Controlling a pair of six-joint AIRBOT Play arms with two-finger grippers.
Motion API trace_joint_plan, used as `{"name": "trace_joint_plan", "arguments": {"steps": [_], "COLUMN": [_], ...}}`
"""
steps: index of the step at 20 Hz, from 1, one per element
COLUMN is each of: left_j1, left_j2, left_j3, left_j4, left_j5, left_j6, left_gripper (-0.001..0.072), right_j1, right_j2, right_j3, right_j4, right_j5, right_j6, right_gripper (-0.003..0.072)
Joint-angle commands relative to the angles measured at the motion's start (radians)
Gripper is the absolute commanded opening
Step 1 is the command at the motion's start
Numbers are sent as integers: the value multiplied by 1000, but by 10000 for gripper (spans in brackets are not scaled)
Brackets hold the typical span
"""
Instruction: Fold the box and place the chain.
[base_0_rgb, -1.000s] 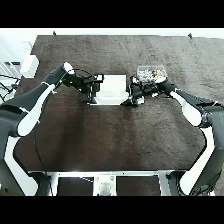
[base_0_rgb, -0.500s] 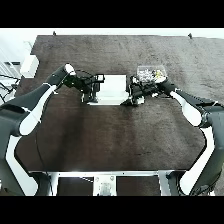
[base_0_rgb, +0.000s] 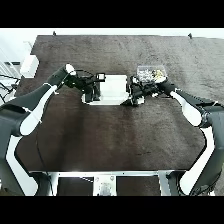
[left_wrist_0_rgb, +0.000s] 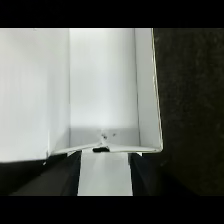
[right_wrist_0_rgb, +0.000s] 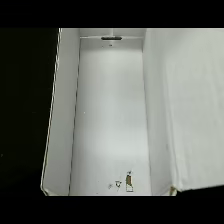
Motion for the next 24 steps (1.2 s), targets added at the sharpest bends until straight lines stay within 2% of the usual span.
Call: {"name": "trace_joint_plan", "arguments": {"steps": [1,3,4,5,13,14,15,19,20,21,24], "left_j1": [-22,-24,-24,-24,-24,-24,-24,-24,-24,-24,-24], "left_j2": [-2,-9,-12,-13,-15,-15,-15,-15,-15,-15,-15], "left_j3": [0,0,0,0,0,0,0,0,0,0,0], "left_j4": [-31,-32,-32,-32,-55,-55,-55,-56,-55,-56,-56], "left_j5": [11,33,34,34,32,31,31,31,29,31,31], "left_j6": [4,3,2,3,3,3,3,4,4,3,3], "left_gripper": [341,341,285,171,188,331,371,373,420,593,597], "right_j1": [0,0,0,0,0,0,0,0,0,0,0], "right_j2": [0,0,0,0,0,0,0,0,0,0,0], "right_j3": [0,0,0,0,0,0,0,0,0,0,0], "right_j4": [2,2,2,2,2,2,2,2,2,2,2], "right_j5": [0,0,0,0,0,0,0,0,0,0,0], "right_j6": [0,0,0,0,0,0,0,0,0,0,0], "right_gripper": [602,602,602,602,602,602,602,602,602,602,602]}}
